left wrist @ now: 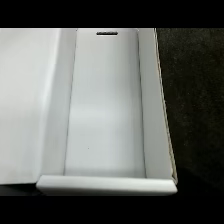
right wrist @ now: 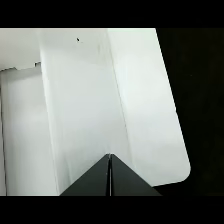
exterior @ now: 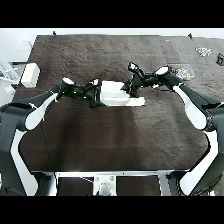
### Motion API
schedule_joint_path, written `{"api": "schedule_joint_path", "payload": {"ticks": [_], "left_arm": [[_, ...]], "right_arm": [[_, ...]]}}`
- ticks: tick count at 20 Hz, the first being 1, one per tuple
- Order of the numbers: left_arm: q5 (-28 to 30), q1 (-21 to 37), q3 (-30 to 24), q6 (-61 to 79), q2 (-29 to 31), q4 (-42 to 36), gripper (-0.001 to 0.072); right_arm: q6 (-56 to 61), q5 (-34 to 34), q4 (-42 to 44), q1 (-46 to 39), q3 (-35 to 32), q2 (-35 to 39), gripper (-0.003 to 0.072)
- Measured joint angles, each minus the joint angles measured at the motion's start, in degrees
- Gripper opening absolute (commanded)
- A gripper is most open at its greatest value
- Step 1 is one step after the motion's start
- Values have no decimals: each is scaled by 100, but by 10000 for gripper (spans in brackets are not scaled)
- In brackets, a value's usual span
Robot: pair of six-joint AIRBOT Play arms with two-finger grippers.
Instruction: Fold the box and place the chain.
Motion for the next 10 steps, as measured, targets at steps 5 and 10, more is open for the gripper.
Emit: {"api": "schedule_joint_path", "payload": {"ticks": [5, 10], "left_arm": [[2, 4, 0, 9, 2, 7, 366], [4, 7, 0, 9, 2, 9, 365]], "right_arm": [[-24, -7, -94, -13, 55, 326, 9], [138, 9, -361, -22, -192, 1161, 10]]}}
